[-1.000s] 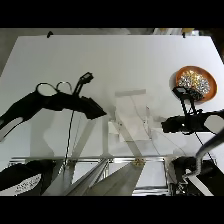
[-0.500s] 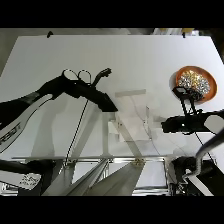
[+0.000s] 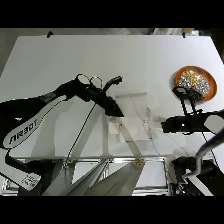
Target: Fold the box and place the chain.
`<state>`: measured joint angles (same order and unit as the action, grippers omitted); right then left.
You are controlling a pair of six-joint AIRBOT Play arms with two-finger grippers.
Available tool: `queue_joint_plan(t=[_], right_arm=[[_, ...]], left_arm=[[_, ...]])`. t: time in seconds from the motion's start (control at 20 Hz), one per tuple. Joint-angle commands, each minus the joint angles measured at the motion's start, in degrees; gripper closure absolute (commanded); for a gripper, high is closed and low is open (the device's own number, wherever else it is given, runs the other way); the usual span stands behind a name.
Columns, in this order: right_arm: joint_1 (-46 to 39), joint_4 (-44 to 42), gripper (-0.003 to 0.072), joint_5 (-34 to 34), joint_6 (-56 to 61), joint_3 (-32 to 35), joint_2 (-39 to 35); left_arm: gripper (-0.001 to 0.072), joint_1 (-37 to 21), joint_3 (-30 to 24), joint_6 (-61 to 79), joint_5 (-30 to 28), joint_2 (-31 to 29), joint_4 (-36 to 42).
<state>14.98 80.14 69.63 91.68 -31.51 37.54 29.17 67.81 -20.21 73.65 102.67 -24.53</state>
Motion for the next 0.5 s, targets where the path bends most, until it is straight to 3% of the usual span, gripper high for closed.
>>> queue_joint_plan(t=[0.0,0.05,0.45], right_arm=[[0.1,-0.3,0.0674,0.0,0.0,0.0,0.0],[0.1,-0.7,0.0674,0.0,-0.1,0.0,0.0],[0.1,-1.7,0.0653,-0.3,-0.7,-2.9,0.0]], left_arm=[[0.0675,-0.6,0.1,4.8,0.6,0.1,-2.4],[0.0701,-0.6,0.2,7.1,0.4,-0.2,-3.1],[0.0701,-0.6,0.1,17.2,-1.0,-5.5,-8.1]])
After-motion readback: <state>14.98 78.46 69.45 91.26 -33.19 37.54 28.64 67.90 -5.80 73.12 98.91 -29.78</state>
